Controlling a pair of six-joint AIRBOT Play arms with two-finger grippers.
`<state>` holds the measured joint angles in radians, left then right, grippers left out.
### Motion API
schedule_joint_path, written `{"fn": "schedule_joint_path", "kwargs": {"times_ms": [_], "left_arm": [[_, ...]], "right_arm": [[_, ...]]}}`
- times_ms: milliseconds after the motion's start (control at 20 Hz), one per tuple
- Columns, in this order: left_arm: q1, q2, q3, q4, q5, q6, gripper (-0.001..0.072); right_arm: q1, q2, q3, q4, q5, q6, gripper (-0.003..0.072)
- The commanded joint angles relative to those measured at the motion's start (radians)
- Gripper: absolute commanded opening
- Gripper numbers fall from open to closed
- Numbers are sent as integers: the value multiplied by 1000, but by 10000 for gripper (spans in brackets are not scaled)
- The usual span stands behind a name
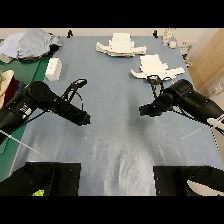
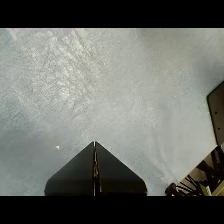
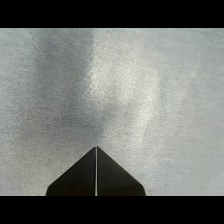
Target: Fold the box.
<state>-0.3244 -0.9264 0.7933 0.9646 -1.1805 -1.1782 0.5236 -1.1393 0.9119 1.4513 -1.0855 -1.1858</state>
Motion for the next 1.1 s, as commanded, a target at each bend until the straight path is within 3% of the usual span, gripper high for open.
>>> {"fn": "schedule_joint_path", "kwargs": {"times_ms": [0,600,800,850,900,950,1050], "left_arm": [[0,1,0,0,1,0,11],[0,1,0,0,1,0,11],[0,1,0,0,1,0,11],[0,1,0,0,1,0,11],[0,1,0,0,2,0,11],[0,1,0,0,2,0,11],[0,1,0,0,2,0,11]], "right_arm": [[0,0,1,0,0,0,5],[0,0,1,11,39,0,5],[-2,-8,5,111,60,36,7],[-26,-18,29,69,46,104,67],[-80,-36,75,43,23,134,209],[-159,-63,135,46,0,130,295],[-371,-148,287,111,-38,61,306]]}}
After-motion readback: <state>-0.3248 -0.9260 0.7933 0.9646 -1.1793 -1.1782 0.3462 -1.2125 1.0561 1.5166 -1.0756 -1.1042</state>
